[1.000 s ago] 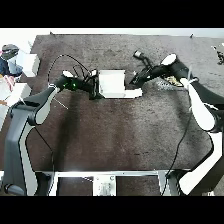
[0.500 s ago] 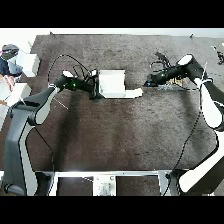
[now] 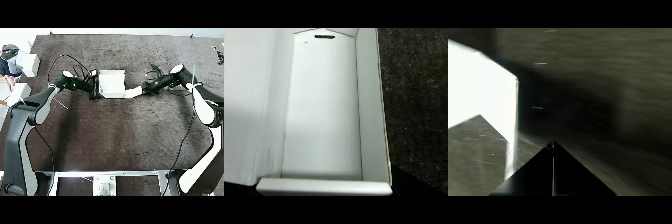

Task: Fold the box and place the chain.

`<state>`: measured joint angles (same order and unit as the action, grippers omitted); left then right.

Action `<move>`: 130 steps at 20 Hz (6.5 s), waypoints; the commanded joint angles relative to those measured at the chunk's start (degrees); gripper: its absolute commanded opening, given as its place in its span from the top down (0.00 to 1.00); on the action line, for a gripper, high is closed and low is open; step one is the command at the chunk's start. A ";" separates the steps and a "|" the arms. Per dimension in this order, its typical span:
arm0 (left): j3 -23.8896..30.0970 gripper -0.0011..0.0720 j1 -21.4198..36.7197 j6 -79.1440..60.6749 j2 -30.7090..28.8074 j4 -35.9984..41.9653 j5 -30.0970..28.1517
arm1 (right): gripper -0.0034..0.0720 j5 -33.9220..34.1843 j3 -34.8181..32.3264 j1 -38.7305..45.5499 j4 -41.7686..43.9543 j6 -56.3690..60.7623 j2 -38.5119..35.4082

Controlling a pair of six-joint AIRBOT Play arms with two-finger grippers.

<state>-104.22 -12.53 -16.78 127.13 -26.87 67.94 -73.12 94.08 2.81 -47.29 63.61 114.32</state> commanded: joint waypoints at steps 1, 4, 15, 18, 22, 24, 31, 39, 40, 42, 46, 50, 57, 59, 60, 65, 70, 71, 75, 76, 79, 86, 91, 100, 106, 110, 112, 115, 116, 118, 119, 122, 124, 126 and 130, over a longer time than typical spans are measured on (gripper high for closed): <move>0.02 0.25 0.02 0.00 0.00 0.00 -0.02 | 0.85 0.09 -1.01 -2.34 9.14 -7.45 -0.02; 0.02 0.25 0.02 0.00 0.00 0.00 0.00 | 0.64 3.72 -0.83 -2.27 12.00 -8.33 -1.95; 0.02 0.25 0.02 0.00 0.00 0.00 0.00 | 0.23 3.54 3.78 -7.89 5.09 0.50 -2.84; 0.02 0.25 0.02 0.00 0.00 -0.02 0.00 | 0.33 3.45 6.38 -10.78 -1.33 5.33 -2.38; 0.02 0.25 0.02 0.00 0.00 -0.02 0.00 | 0.37 3.69 7.19 -13.07 -3.10 7.48 -1.97; 0.02 0.25 0.02 0.00 0.00 0.00 0.00 | 0.37 3.80 7.21 -14.08 -5.92 9.62 -1.97; 0.02 0.25 0.02 0.00 0.00 0.00 0.00 | 0.37 8.09 7.26 -18.01 -18.29 18.82 -1.92; 0.02 0.25 0.02 0.00 0.00 -0.02 -0.02 | 0.37 1.27 19.28 -22.86 -34.45 31.10 2.91; 0.02 0.25 0.02 0.00 0.00 -0.02 0.00 | 0.37 0.17 21.42 -23.28 -34.82 32.46 4.13; 0.02 0.25 0.02 0.00 0.00 0.00 0.00 | 0.37 -1.05 23.52 -24.11 -35.12 34.07 5.53; 0.02 0.25 0.02 0.00 0.00 0.00 0.00 | 0.50 -0.04 23.17 -25.00 -39.26 40.02 5.68; 0.02 0.25 0.02 0.00 0.00 0.00 -0.02 | 0.50 -1.18 23.15 -25.16 -39.80 41.27 6.36; 0.02 0.25 0.02 0.00 0.00 -0.02 0.00 | 0.68 -1.66 23.17 -25.27 -41.48 44.33 7.69; 0.02 0.25 0.02 0.00 0.00 0.00 0.00 | 0.68 -1.05 23.17 -25.31 -41.46 45.20 7.72; 0.02 0.25 0.02 0.00 0.00 -0.02 0.00 | 0.68 -1.07 23.15 -25.42 -41.46 45.35 7.74; 0.02 0.25 0.02 0.00 0.00 -0.02 0.00 | 0.78 -1.07 23.17 -25.83 -42.38 45.79 7.85; 0.02 0.25 0.02 0.00 0.00 -0.02 0.00 | 0.84 -0.55 23.17 -26.08 -43.17 46.97 7.85; 0.02 0.25 0.02 0.00 0.00 0.00 0.00 | 0.87 -0.42 23.17 -26.16 -43.82 48.00 7.85; 0.02 0.25 0.02 0.00 0.00 0.00 0.00 | 0.92 0.04 23.17 -26.69 -45.18 48.35 7.85; 0.02 0.25 0.02 0.00 0.00 0.00 0.00 | 0.90 0.04 23.17 -26.69 -45.18 48.41 7.85; 0.02 0.25 0.02 0.00 0.00 0.00 0.00 | 0.55 -0.15 23.17 -26.67 -45.33 48.72 7.72; 0.02 0.25 0.02 0.00 0.00 -0.02 0.00 | 0.55 -0.83 23.17 -26.67 -45.24 48.22 6.23; 0.02 0.25 0.02 0.00 0.00 0.00 0.00 | 0.55 -1.49 23.17 -26.51 -44.87 42.49 2.64; 0.02 0.25 0.02 0.00 0.00 -0.02 0.00 | 0.55 -2.19 23.17 -11.72 -45.05 26.08 -9.86; 0.02 0.25 0.02 0.00 0.00 0.00 -0.02 | 0.59 1.86 15.28 3.06 -40.00 23.34 -9.90; 0.02 0.25 0.02 0.00 0.00 0.00 -0.02 | 0.59 9.60 10.97 4.61 -35.85 19.43 -9.18; 0.02 0.25 0.02 0.00 0.00 0.00 0.00 | 0.59 10.21 11.02 4.61 -34.93 18.53 -7.28; 0.02 0.25 0.02 0.00 0.00 -0.02 0.00 | 0.59 8.96 11.02 4.59 -34.88 18.47 -4.00; 0.02 0.25 0.02 0.00 0.00 0.00 0.00 | 0.59 8.57 11.02 4.48 -34.86 18.45 -3.15; 0.02 0.25 0.02 0.00 0.00 0.00 0.00 | 0.59 8.41 11.02 4.02 -34.34 18.43 -1.77; 0.02 0.25 0.02 0.00 0.00 -0.02 0.00 | 0.59 8.41 11.02 3.82 -34.07 18.38 -1.25; 0.02 0.25 0.02 0.00 0.00 -0.02 0.00 | 0.59 9.20 11.02 3.43 -34.10 18.18 -0.63; 0.02 0.25 0.02 0.00 0.00 0.00 0.00 | 0.75 9.38 11.02 3.45 -34.38 18.18 -0.61; 0.02 0.25 0.02 0.00 0.00 -0.02 0.00 | 0.74 9.31 11.02 3.43 -34.67 18.21 -0.44; 0.02 0.25 0.02 0.00 0.00 -0.02 0.00 | 0.74 9.29 11.02 3.43 -35.21 18.21 -0.24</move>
<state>-104.22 -12.51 -16.78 127.13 -26.87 67.94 -63.90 105.12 6.31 -82.24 81.82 113.86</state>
